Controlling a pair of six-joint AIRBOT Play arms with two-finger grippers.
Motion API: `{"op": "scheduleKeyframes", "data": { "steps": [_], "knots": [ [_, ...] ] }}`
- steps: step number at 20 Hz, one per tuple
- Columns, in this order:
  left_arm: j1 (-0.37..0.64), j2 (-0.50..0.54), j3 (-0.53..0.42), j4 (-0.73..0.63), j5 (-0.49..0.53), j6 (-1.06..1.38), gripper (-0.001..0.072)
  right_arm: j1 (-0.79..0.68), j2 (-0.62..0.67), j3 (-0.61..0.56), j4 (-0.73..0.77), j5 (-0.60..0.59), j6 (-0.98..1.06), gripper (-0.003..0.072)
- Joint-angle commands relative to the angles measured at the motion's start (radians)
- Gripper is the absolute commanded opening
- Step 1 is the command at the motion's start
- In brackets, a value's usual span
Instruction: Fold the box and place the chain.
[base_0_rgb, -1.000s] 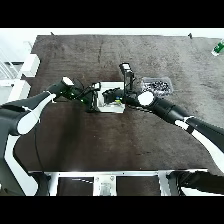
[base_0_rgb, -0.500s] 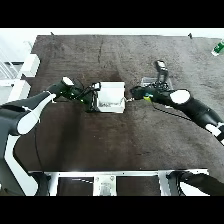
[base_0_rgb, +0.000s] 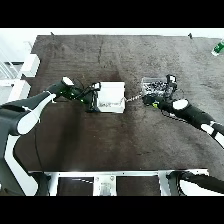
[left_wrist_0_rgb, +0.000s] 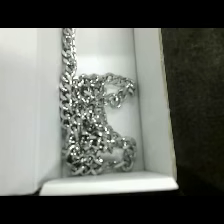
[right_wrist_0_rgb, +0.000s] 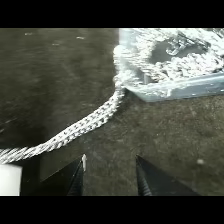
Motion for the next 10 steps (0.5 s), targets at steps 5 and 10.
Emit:
{"op": "scheduleKeyframes", "data": {
  "steps": [5, 10],
  "knots": [
    [0.0, 0.001, 0.0, 0.0, 0.001, 0.0, 0.047, 0.068, -0.196, 0.138, 0.037, -0.082, 0.034, 0.0381],
    [0.0, 0.001, 0.0, 0.0, 0.0, 0.0, 0.047, 0.053, -0.216, 0.144, 0.037, -0.119, 0.066, 0.0381]
  ]
}}
